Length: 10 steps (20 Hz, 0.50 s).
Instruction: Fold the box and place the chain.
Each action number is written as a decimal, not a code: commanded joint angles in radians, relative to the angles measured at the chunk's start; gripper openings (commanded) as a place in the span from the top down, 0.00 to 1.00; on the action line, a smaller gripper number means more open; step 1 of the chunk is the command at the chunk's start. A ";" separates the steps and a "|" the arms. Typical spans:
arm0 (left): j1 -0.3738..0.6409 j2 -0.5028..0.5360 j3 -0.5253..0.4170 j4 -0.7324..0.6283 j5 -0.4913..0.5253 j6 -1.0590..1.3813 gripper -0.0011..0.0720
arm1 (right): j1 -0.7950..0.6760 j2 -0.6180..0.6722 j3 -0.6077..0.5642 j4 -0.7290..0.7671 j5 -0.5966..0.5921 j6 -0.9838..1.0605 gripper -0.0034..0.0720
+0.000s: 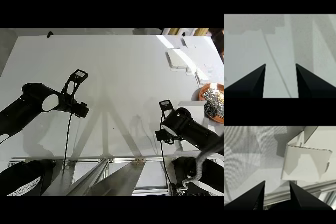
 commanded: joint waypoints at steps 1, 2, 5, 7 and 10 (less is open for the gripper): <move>0.001 0.000 0.000 0.000 0.000 0.000 0.42 | 0.000 -0.001 0.000 0.000 0.000 0.000 0.51; 0.001 0.000 0.000 0.000 0.000 0.000 0.42 | 0.000 0.000 0.000 0.000 0.000 0.000 0.51; 0.001 0.000 0.000 0.000 0.000 0.000 0.42 | 0.000 0.000 0.000 0.000 -0.002 0.000 0.51; 0.001 0.000 0.000 0.000 0.000 0.000 0.42 | 0.000 -0.001 0.000 -0.024 -0.092 -0.001 0.51; 0.001 0.000 0.000 0.000 0.000 0.000 0.42 | 0.000 -0.001 0.000 -0.031 -0.166 -0.006 0.51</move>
